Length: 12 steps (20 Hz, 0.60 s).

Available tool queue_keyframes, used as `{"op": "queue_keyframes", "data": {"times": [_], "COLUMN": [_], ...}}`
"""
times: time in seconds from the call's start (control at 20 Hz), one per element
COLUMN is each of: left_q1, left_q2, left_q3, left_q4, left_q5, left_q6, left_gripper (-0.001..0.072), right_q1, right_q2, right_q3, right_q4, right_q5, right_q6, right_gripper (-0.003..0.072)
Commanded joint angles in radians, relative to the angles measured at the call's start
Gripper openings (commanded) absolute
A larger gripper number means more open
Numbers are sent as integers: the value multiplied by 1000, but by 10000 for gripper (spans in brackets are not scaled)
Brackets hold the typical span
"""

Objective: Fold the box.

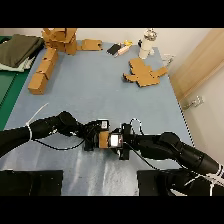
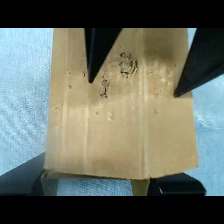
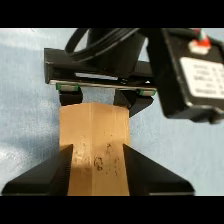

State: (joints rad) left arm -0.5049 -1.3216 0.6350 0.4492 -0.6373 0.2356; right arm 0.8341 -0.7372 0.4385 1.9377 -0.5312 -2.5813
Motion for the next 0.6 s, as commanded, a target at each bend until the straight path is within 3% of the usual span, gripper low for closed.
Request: {"op": "queue_keyframes", "data": {"times": [0.0,0.15,0.4,0.55], "left_q1": [0,0,0,0], "left_q2": [0,0,0,0], "left_q3": [1,1,1,1], "left_q4": [0,0,0,0], "left_q5": [0,0,0,0], "left_q6": [0,0,0,0], "left_gripper": [544,544,544,544], "right_q1": [16,54,158,207], "right_q2": [-5,-5,-5,-5], "right_q3": [0,0,-2,-2], "right_q4": [-9,-130,-509,-597], "right_q5": [1,46,51,40], "right_q6": [-64,-8,395,517], "right_gripper": [513,511,510,510]}}
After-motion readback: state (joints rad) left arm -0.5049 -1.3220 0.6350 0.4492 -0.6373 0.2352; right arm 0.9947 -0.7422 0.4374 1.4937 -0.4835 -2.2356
